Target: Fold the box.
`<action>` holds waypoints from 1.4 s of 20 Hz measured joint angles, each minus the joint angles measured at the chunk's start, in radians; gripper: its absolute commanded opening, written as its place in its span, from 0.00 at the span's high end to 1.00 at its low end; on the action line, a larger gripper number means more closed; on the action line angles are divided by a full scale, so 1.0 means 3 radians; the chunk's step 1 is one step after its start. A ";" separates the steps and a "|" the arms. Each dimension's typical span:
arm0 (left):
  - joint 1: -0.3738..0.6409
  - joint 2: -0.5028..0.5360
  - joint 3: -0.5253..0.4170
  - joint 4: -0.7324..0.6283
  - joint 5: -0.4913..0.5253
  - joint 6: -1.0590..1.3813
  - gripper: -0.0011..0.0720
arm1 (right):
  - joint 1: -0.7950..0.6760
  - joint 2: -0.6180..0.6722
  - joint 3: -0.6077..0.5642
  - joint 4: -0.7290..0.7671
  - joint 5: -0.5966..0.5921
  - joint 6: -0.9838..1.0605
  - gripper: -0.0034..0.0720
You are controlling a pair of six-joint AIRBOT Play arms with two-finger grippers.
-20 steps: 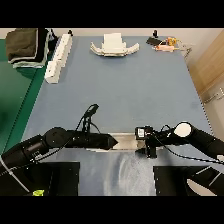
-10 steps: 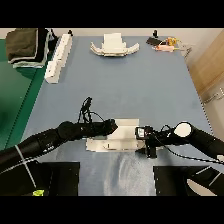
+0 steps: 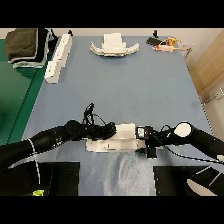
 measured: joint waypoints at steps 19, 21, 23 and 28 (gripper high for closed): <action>0.0009 0.1740 0.0177 0.1996 -0.1085 0.0680 0.90 | 0.0001 0.0000 0.0001 -0.0004 0.0000 -0.0004 0.28; 0.0009 0.1792 0.0177 0.2411 -0.1308 0.0806 0.11 | 0.0001 0.0000 0.0001 -0.0004 0.0001 -0.0004 0.28; 0.0009 0.1792 0.0177 0.2632 -0.1434 0.1069 0.08 | 0.0001 -0.0001 0.0001 -0.0004 0.0001 -0.0004 0.28; 0.0009 0.1648 0.0170 0.2876 -0.1548 0.1785 0.07 | 0.0001 -0.0001 0.0001 -0.0004 0.0003 -0.0004 0.28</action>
